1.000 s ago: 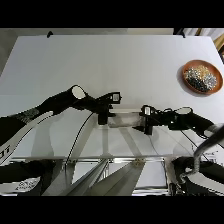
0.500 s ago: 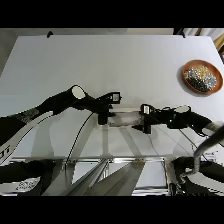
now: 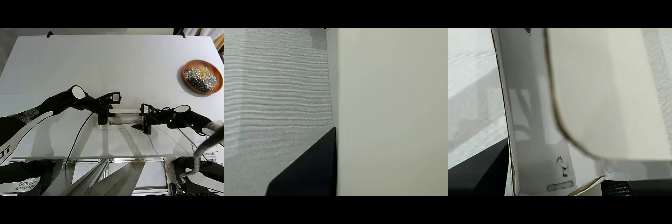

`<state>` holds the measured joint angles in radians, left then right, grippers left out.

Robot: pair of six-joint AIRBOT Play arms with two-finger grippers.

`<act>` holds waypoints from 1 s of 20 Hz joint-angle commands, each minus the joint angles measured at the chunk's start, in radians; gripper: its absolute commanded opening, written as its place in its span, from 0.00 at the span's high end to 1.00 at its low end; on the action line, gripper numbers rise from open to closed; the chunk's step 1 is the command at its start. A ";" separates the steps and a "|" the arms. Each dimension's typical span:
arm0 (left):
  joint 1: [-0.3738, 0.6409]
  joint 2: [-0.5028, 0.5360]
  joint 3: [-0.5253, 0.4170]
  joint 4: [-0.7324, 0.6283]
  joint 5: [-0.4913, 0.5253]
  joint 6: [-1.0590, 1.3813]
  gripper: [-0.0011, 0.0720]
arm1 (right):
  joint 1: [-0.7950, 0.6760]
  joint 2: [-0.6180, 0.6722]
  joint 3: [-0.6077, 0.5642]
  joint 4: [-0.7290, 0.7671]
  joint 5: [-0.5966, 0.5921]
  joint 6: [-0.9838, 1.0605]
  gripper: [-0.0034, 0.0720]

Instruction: Fold the box and place the chain.

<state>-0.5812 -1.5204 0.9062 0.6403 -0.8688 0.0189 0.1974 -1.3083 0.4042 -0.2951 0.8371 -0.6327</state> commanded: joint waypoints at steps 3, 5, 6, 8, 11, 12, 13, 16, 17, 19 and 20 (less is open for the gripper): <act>0.000 0.001 0.000 0.000 0.001 0.000 0.97 | 0.001 -0.001 0.000 -0.028 0.000 0.014 0.37; 0.000 0.001 0.000 0.000 0.001 0.000 0.97 | 0.001 -0.001 0.000 -0.035 0.000 0.014 0.30; 0.000 0.001 0.000 0.000 0.001 0.000 0.97 | 0.001 -0.001 0.000 -0.037 0.000 0.014 0.20; 0.000 0.001 0.000 0.000 0.001 0.000 0.97 | 0.001 -0.001 0.000 -0.039 0.000 0.014 0.18; 0.000 0.001 0.000 0.000 0.001 0.000 0.97 | 0.001 -0.001 0.000 -0.041 0.000 0.014 0.18; 0.000 0.001 0.000 0.000 0.001 0.000 0.97 | 0.001 -0.001 0.000 -0.041 0.000 0.014 0.19; 0.000 0.001 0.000 0.000 0.001 0.000 0.97 | 0.001 -0.001 0.000 -0.041 0.000 0.014 0.26; 0.000 0.001 0.000 0.000 0.001 0.000 0.97 | 0.001 -0.001 0.000 -0.041 0.000 0.014 0.29; 0.000 0.001 0.000 0.000 0.001 0.000 0.97 | 0.001 -0.001 0.000 -0.041 0.000 0.014 0.36; 0.000 0.001 0.000 0.000 0.001 0.000 0.97 | 0.001 -0.001 0.000 -0.041 0.000 0.014 0.45; 0.000 0.001 0.000 0.000 0.001 0.000 0.97 | 0.001 -0.001 0.000 -0.041 0.000 0.014 0.45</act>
<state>-0.5816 -1.5204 0.9062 0.6403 -0.8684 0.0189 0.1978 -1.3090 0.4038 -0.3359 0.8364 -0.6178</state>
